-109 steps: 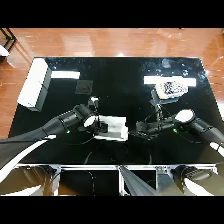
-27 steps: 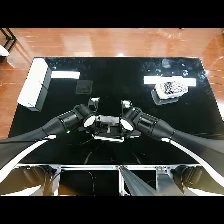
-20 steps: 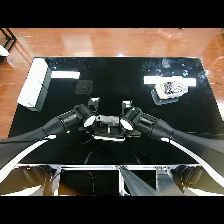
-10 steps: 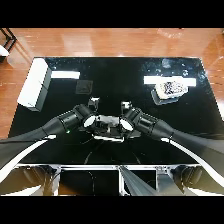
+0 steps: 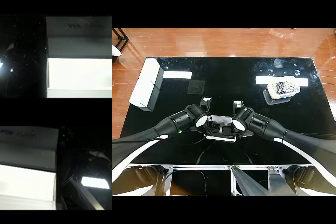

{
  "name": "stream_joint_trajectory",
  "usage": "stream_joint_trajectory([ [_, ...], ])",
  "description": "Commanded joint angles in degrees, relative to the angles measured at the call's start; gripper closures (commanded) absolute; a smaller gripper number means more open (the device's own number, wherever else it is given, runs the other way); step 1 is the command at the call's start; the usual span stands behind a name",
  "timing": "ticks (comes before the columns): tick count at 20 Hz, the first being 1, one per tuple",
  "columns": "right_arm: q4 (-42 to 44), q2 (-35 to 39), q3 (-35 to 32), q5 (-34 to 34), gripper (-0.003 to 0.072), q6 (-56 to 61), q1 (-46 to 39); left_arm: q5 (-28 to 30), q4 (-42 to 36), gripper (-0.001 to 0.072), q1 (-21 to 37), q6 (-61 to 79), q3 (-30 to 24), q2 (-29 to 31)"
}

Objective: Fold the box and place the chain.

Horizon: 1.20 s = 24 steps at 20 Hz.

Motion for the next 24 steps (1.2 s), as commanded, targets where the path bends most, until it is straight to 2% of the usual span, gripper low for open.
stream_joint_trajectory([
  [1, -0.15, -0.57, 0.04, -0.22, 0.0388, 0.44, -0.02, -0.02, -0.02, 0.0683, -0.04, -0.02, -0.02, 0.02],
  [8, -0.11, -1.05, 0.04, -0.2, 0.0395, 0.72, -0.13, -0.02, -0.24, 0.0683, -0.04, -0.02, -0.02, 0.02],
  [9, -0.11, -1.05, 0.04, -0.2, 0.0505, 0.66, -0.13, -0.02, -0.24, 0.0682, -0.04, -0.02, -0.02, 0.02],
  [10, -0.07, -1.05, 0.04, -0.28, 0.0506, 0.68, -0.13, -0.02, -0.26, 0.0683, -0.04, -0.02, -0.02, 0.02],
  [11, -0.07, -1.05, 0.04, -0.24, 0.0568, 0.66, -0.13, -0.02, -0.24, 0.0683, -0.04, -0.02, -0.02, 0.02],
  [12, 0.0, -1.05, 0.04, -0.26, 0.0575, 0.68, -0.13, -0.02, -0.24, 0.0683, -0.04, -0.02, -0.02, 0.02],
  [13, 0.13, -1.05, 0.04, -0.28, 0.0624, 0.68, -0.13, -0.02, -0.22, 0.0683, -0.04, -0.02, -0.02, 0.02],
  [14, 0.26, -1.05, 0.04, -0.28, 0.0624, 0.66, -0.13, -0.02, -0.24, 0.0683, -0.04, -0.02, -0.02, 0.02],
  [15, 0.33, -1.05, 0.04, -0.28, 0.0659, 0.68, -0.13, -0.02, -0.22, 0.0683, -0.04, -0.02, -0.02, 0.02],
  [20, 0.31, -1.03, 0.04, -0.28, 0.0658, 0.68, -0.13, 0.0, -0.24, 0.0683, -0.04, -0.02, -0.02, 0.02],
  [21, 0.22, -1.03, 0.04, -0.42, 0.058, 0.74, -0.13, -0.02, -0.24, 0.0682, -0.04, -0.02, -0.02, 0.02],
  [22, 0.09, -0.98, 0.04, -0.55, 0.04, 0.96, -0.13, 0.0, -0.22, 0.0683, -0.04, -0.02, -0.02, 0.02],
  [23, -0.22, -0.79, 0.04, -0.66, 0.0302, 0.9, -0.13, -0.02, -0.24, 0.0683, -0.04, -0.02, -0.02, 0.02],
  [24, -0.7, -0.46, 0.04, -0.63, 0.0301, 0.55, -0.13, -0.02, -0.24, 0.0683, -0.04, -0.02, -0.02, 0.02],
])
